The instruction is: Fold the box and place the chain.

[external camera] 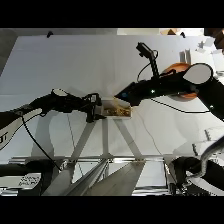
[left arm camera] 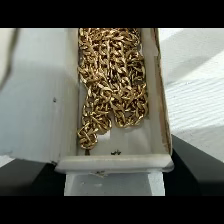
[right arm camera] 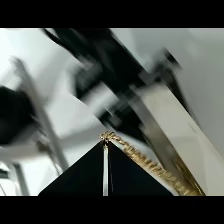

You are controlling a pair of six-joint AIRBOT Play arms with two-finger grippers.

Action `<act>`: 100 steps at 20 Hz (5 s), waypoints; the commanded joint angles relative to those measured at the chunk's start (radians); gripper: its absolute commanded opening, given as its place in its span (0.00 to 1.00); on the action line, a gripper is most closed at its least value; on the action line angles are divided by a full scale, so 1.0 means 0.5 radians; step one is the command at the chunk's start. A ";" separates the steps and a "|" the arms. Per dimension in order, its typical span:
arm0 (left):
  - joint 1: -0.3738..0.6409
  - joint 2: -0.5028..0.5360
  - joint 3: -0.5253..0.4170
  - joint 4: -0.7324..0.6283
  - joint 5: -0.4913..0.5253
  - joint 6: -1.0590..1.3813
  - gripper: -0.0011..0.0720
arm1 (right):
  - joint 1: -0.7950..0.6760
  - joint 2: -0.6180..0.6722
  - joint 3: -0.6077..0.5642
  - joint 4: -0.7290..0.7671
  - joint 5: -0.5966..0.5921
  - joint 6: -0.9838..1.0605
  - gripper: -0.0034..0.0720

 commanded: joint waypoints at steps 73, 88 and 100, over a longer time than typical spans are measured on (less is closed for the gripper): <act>0.001 0.000 0.000 0.001 0.000 0.001 0.55 | 0.299 -0.272 -0.380 -0.503 -0.594 -1.383 0.60; 0.001 0.000 0.000 0.001 0.000 0.001 0.55 | 0.200 -0.646 -0.384 -0.060 -0.385 -0.404 0.06; 0.001 0.000 0.000 0.000 0.000 0.001 0.55 | 0.043 -0.336 -0.375 -0.109 -0.523 -0.342 0.06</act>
